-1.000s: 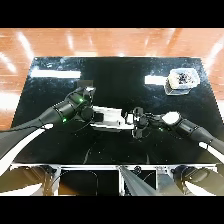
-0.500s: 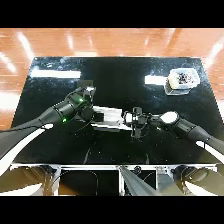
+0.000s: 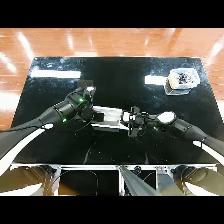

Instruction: Fold the box and place the chain.

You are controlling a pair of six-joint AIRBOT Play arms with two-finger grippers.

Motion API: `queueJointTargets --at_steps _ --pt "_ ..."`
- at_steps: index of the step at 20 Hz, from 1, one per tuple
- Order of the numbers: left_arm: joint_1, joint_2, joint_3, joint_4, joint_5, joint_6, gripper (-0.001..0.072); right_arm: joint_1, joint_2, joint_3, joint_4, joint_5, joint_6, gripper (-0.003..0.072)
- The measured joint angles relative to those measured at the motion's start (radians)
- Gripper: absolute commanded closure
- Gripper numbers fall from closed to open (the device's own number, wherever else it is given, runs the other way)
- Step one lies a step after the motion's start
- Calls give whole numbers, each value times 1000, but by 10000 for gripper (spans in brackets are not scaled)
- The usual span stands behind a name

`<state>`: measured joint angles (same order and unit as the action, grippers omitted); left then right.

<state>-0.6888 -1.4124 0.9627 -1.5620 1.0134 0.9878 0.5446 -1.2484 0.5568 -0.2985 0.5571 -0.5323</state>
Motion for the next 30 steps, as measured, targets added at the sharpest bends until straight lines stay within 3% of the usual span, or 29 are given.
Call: queueJointTargets --at_steps 4,5,6,7,19,20,21,22,23,25,27,28,29,30 --pt "0 0 0 -10 -1 1 685 49 -37 40 8 -45 0 593" --pt "0 0 0 -12 0 4 685 54 -45 45 8 -50 0 534" --pt "0 0 0 -14 0 5 685 58 -52 49 10 -56 0 361" --pt "0 0 0 -17 -1 8 685 61 -57 53 11 -56 0 295" --pt "0 0 0 -26 0 11 685 68 -69 60 17 -56 4 310" --pt "0 0 0 -26 0 11 685 68 -69 60 17 -53 4 426" --pt "0 0 0 -27 0 11 685 68 -69 60 17 -51 4 483" --pt "0 0 0 -31 -1 11 685 68 -69 60 17 -48 5 483" --pt "0 0 0 -31 -1 11 685 68 -69 60 17 -46 5 461" --pt "0 0 0 -30 -2 11 685 68 -69 60 17 -44 5 206" --pt "0 0 0 -29 -4 11 685 68 -69 60 16 -40 8 191" --pt "0 0 0 -29 -3 11 685 68 -69 60 16 -40 8 219" --pt "0 0 0 -29 -3 11 685 68 -69 60 16 -40 10 524" --pt "0 0 0 -26 0 11 686 68 -69 60 14 -43 12 647"
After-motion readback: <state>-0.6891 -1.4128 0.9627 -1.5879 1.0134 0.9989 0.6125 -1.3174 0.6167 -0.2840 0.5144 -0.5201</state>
